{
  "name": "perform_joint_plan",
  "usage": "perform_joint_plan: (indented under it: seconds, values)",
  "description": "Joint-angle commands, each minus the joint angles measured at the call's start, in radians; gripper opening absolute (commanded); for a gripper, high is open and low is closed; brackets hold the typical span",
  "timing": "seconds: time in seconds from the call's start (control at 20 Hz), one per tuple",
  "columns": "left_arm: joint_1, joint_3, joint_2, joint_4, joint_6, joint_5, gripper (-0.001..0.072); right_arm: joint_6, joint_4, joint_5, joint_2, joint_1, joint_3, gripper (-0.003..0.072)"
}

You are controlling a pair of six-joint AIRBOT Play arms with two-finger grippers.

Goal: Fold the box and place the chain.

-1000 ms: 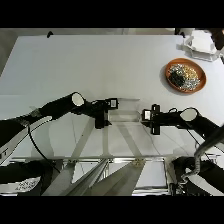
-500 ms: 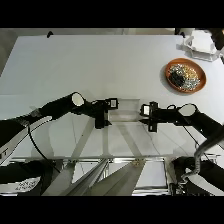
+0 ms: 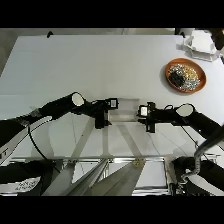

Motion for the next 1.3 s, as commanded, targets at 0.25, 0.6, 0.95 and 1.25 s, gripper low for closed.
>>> perform_joint_plan:
  seconds: [0.25, 0.6, 0.95, 1.25]
  values:
    - [0.001, 0.001, 0.0, 0.0, 0.0, 0.03, 0.0272, -0.03, 0.079, -0.043, -0.006, 0.004, 0.001, 0.0168]
    - [0.001, 0.001, 0.0, 0.0, 0.0, 0.03, 0.0272, -0.048, 0.078, -0.105, -0.007, 0.06, 0.001, 0.0168]
    - [0.001, 0.001, 0.0, 0.0, 0.0, 0.03, 0.0272, -0.048, 0.077, -0.109, -0.056, 0.08, 0.001, 0.0174]
    - [0.001, 0.001, 0.0, 0.0, 0.0, 0.03, 0.0272, -0.047, 0.078, -0.108, -0.085, 0.102, 0.001, 0.0303]
